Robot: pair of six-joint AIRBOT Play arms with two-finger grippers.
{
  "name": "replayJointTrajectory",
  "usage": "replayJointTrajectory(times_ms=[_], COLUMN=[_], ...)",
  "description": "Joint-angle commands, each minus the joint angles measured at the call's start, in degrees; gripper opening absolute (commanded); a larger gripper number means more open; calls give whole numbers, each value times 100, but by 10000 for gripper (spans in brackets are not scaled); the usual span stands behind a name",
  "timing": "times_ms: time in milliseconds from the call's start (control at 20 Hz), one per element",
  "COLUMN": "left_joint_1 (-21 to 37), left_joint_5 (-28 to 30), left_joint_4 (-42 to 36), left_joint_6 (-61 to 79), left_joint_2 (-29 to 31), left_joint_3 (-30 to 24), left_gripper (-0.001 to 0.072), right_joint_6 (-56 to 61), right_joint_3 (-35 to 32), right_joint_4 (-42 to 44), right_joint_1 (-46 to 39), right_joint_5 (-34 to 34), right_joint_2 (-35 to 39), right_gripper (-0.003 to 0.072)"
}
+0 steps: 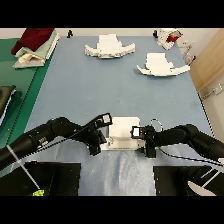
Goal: Fold the box.
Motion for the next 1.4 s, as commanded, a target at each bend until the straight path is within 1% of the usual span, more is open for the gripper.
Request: replayJointTrajectory(times_ms=[0,150,250,350,450,550,650,800,950,1050,1350], left_joint_1=[533,1408,2031,2465,2549,2441,2127,1381,719,501,474], left_joint_5=[-1003,-1480,-1967,-2267,-2100,-1714,-1097,-199,348,452,240], left_joint_4=[861,1421,1709,1626,1397,968,466,146,-39,-286,-297], left_joint_6=[-2168,-4474,-5571,-5906,-6129,-6161,-6030,-6011,-6004,-5733,-5617], left_joint_2=[844,1572,1810,1829,1805,1650,1397,817,212,79,234], left_joint_3=[70,63,-7,-260,-625,-957,-1174,-1189,-1169,-1021,-461], left_gripper=[14,14,14,14,13,13,13,13,13,13,14], right_joint_6=[2,2,2,2,2,2,2,2,2,2,2], right_joint_3=[4,4,4,4,4,4,4,4,4,4,4], right_joint_4=[2,2,2,2,2,2,2,2,2,2,2], right_joint_1=[2,2,2,2,2,2,2,2,2,2,2], right_joint_5=[0,2,0,2,2,0,2,0,0,2,0], right_joint_2=[2,2,2,2,2,2,2,2,2,2,2], right_gripper=[507,507,507,507,507,507,507,507,507,507,507])
